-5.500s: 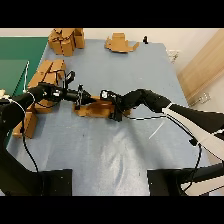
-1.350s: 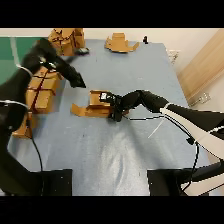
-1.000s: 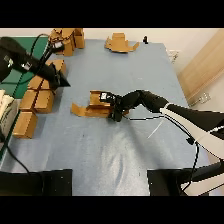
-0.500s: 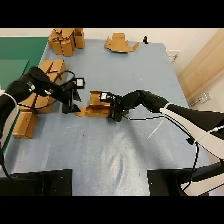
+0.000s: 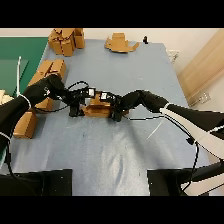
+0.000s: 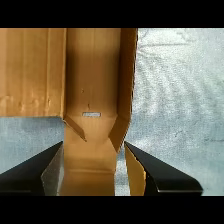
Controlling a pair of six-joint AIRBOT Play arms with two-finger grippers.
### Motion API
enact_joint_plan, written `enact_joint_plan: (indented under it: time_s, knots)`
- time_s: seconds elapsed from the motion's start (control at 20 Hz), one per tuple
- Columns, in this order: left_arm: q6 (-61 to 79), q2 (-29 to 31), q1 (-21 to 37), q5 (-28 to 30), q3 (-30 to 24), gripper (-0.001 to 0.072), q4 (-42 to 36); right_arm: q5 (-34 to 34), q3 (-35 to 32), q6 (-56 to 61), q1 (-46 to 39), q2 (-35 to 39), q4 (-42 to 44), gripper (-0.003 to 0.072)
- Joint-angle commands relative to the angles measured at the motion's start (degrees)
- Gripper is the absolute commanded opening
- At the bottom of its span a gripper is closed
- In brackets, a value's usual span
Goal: Fold the box.
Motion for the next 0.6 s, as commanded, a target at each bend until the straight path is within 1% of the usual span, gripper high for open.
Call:
enact_joint_plan:
  time_s: [0.0, 0.1, 0.15, 0.2, 0.25, 0.55]
  knots:
    - [-0.96, -0.31, -0.44, 1.44, -0.04, 0.0581, 0.48, -0.11, 0.04, 0.20, -0.02, 0.02, 0.02, 0.0516]
    - [-1.05, -0.31, -1.09, 1.29, -0.04, 0.0581, 0.31, -0.09, 0.04, 0.20, -0.02, 0.02, 0.02, 0.0516]
    - [-1.03, -0.31, -1.60, 1.31, -0.02, 0.0513, 0.31, -0.07, 0.04, 0.20, -0.02, 0.02, 0.02, 0.0515]
    - [-0.83, -0.28, -2.16, 0.55, -0.02, 0.0252, 0.28, -0.07, 0.04, 0.20, -0.02, 0.02, 0.02, 0.0516]
    - [-0.42, -0.31, -2.64, 0.02, -0.04, 0.0215, 0.31, -0.07, 0.04, 0.20, -0.02, 0.02, 0.02, 0.0516]
    - [-0.61, -0.31, -3.91, 0.24, -0.04, 0.0214, 0.33, -0.11, 0.04, 0.20, -0.02, 0.02, 0.02, 0.0515]
